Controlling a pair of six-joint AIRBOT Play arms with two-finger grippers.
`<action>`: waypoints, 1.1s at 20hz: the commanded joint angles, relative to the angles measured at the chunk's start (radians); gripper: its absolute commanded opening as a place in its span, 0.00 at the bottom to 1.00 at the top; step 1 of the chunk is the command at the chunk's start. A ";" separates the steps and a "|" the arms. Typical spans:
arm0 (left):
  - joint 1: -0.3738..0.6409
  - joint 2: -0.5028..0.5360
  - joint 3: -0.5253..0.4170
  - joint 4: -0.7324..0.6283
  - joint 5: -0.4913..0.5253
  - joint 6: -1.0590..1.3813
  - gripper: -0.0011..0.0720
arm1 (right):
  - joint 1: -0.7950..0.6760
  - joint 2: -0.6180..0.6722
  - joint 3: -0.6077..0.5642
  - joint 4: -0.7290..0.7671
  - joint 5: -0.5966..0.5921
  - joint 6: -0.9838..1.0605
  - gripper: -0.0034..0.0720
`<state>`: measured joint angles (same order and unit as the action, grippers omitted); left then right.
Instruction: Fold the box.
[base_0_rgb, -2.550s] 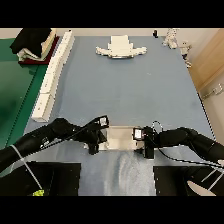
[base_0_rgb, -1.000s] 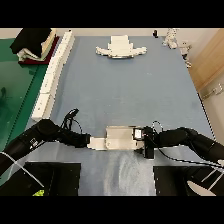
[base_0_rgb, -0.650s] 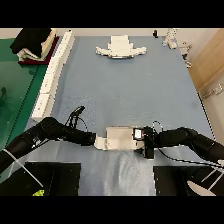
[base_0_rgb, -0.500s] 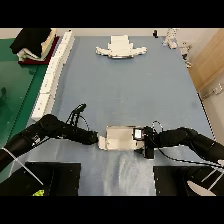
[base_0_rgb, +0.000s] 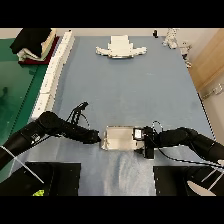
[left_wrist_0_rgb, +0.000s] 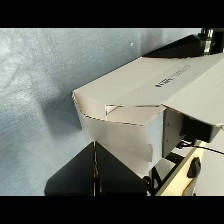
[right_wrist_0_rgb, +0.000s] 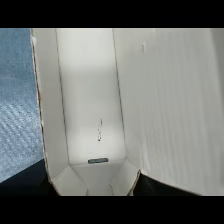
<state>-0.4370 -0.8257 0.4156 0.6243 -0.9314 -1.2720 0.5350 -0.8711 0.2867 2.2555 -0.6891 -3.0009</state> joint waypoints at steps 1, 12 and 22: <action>0.000 0.000 0.002 -0.015 -0.008 0.000 0.04 | 0.001 0.000 0.001 0.000 0.000 0.000 0.76; 0.000 -0.003 0.001 -0.032 0.018 0.000 0.56 | 0.001 0.000 0.001 0.000 0.000 0.000 0.76; -0.273 -0.026 0.100 0.325 0.141 -0.528 0.56 | 0.001 0.000 0.001 0.000 0.000 0.000 0.76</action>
<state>-0.6170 -0.8371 0.4789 0.7914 -0.8284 -1.5829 0.5350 -0.8715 0.2867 2.2555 -0.6895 -3.0009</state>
